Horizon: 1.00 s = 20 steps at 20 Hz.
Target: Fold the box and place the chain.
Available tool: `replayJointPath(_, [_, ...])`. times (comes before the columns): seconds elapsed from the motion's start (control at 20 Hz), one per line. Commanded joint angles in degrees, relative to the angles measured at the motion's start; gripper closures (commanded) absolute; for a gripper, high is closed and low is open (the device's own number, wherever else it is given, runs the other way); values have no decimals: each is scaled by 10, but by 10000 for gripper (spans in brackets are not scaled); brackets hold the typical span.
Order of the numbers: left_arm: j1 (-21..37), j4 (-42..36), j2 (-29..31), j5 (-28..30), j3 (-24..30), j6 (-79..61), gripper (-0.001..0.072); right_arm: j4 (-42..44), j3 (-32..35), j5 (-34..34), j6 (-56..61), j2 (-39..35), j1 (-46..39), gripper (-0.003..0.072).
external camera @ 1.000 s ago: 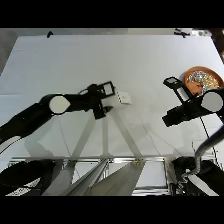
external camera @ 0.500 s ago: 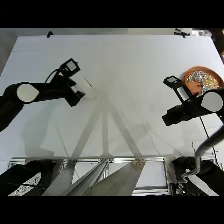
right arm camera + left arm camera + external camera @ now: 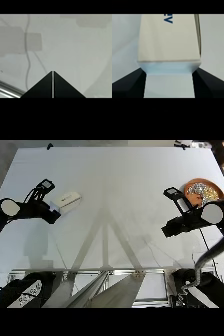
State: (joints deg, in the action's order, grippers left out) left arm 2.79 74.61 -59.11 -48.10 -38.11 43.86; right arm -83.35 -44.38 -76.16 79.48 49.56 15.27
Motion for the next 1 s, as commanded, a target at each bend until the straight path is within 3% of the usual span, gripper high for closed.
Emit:
replayJointPath(0.0, [64, 47, 0, -10, 36, 34, 711, 0, -1, 9, 0, 0, 0, 678])
replayJointPath(0.2, [108, 52, 0, -7, 63, 42, 708, 0, -1, 9, 0, 0, 0, 678])
replayJointPath(0.45, [109, 52, 0, -69, 63, 40, 689, 0, -1, 10, 0, 0, 0, 678])
replayJointPath(0.5, [109, 52, 0, -77, 63, 39, 582, 0, -1, 10, 0, 0, 0, 678])
replayJointPath(0.6, [109, 51, 0, -83, 63, 40, 150, 0, -1, 10, 0, 0, 0, 678])
replayJointPath(0.85, [109, 40, 12, -88, 63, 39, 1, 0, -1, 10, 0, 0, 0, 678])
replayJointPath(0.95, [109, 32, 35, -87, 63, 37, 1, 0, -1, 10, 0, 0, 0, 678])
